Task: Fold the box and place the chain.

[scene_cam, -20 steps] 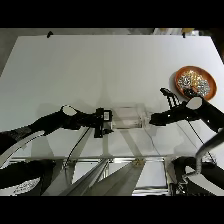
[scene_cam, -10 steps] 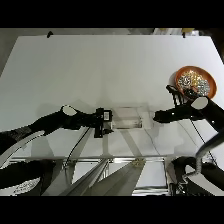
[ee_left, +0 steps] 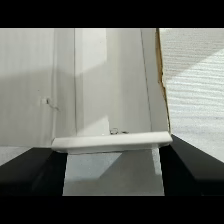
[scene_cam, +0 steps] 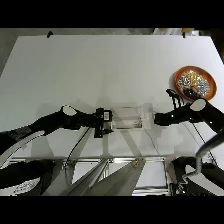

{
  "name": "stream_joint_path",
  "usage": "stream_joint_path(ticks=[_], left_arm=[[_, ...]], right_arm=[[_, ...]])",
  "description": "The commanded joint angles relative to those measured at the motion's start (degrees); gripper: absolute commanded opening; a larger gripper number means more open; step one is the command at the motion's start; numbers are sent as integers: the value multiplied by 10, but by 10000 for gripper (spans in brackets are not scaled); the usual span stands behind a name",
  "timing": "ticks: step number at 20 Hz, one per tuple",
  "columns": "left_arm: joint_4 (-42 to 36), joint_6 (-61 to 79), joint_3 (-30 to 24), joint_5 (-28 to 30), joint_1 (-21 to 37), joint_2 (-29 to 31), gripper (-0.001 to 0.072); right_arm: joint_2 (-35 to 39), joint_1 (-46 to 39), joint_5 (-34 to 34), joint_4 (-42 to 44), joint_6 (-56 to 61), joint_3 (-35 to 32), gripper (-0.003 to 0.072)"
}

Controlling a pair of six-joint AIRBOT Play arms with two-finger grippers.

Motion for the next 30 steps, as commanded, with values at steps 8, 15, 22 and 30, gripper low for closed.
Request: stream_joint_path(ticks=[8,15,22,30], left_arm=[[0,0,0,0,0,0,142],[0,0,0,0,0,0,142],[0,0,0,0,0,0,142],[0,0,0,0,0,0,142]], right_arm=[[-16,1,5,60,-31,-3,20],[-14,1,26,90,-43,-3,20],[43,1,49,136,-58,-3,154],[47,54,56,136,-74,-3,275]])
